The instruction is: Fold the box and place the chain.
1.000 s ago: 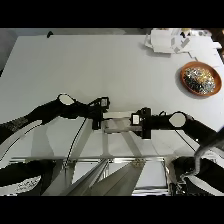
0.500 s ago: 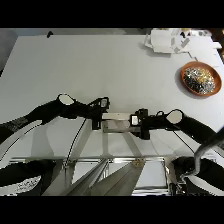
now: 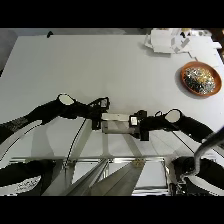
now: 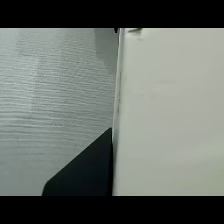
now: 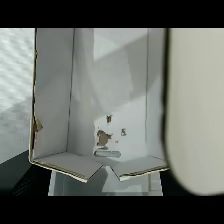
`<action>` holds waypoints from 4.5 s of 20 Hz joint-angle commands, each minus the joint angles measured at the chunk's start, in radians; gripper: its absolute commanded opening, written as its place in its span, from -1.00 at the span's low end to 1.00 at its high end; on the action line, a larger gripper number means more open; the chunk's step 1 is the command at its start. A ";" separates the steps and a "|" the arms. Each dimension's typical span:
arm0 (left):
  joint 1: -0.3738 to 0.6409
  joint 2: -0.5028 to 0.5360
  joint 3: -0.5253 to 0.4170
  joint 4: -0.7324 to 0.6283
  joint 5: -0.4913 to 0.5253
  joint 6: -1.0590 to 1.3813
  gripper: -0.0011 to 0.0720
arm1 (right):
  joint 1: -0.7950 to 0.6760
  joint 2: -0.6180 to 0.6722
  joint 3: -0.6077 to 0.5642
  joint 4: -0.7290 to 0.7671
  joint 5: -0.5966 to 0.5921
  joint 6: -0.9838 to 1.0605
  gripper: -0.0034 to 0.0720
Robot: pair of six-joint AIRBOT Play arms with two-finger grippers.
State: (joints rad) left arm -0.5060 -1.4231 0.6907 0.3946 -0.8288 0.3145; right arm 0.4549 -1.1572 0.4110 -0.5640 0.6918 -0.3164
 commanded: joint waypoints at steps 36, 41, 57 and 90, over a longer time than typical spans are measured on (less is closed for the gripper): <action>-0.001 -0.001 0.000 -0.002 0.002 -0.001 -0.94 | -0.121 -0.008 0.041 0.000 0.072 0.060 0.96; -0.001 -0.001 0.000 -0.002 0.002 -0.001 -0.94 | -0.117 -0.014 0.053 -0.003 0.098 0.000 0.97; -0.001 -0.001 0.000 -0.002 0.002 -0.001 -0.94 | -0.057 -0.127 0.053 -0.003 0.072 -0.051 0.37; 0.000 -0.001 0.000 -0.002 0.003 0.000 -0.94 | -0.057 -0.126 0.053 -0.014 0.082 -0.048 0.16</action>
State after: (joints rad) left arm -0.5068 -1.4239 0.6907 0.3927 -0.8268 0.3134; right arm 0.3965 -1.2835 0.4652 -0.5789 0.7734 -0.3649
